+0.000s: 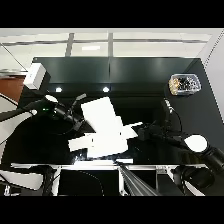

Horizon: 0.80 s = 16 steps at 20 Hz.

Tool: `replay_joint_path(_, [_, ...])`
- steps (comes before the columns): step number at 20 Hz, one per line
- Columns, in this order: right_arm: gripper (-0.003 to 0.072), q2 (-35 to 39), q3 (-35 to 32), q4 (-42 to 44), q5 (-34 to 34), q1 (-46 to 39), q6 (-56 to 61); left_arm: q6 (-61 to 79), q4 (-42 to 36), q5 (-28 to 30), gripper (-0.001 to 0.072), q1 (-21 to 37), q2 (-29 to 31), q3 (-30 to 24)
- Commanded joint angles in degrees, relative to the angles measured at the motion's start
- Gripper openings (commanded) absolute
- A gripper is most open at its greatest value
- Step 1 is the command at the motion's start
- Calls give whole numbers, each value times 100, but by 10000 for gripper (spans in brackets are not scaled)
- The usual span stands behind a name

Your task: Fold the box and place the chain.

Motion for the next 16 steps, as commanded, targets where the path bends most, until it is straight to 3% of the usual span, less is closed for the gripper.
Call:
replay_joint_path(1, [30,2,-2,-111,24,2,2,85,-22,-31,273,-2,-17,24])
replay_joint_path(6, [30,2,-2,-105,35,2,15,79,-232,-33,272,2,-17,24])
replay_joint_path(9, [32,2,-2,-101,63,2,98,79,-352,-46,66,2,-17,24])
replay_joint_path(10, [180,2,-2,-98,66,2,98,83,-348,-66,28,2,-17,24])
replay_joint_path(11, [561,2,0,-109,76,0,118,83,-343,-116,28,-4,-17,24])
replay_joint_path(12, [708,9,20,-260,101,-13,116,79,-328,-140,26,-20,-13,39])
replay_joint_path(16, [707,33,839,-2669,1515,-922,133,-15,-197,404,23,-354,417,122])
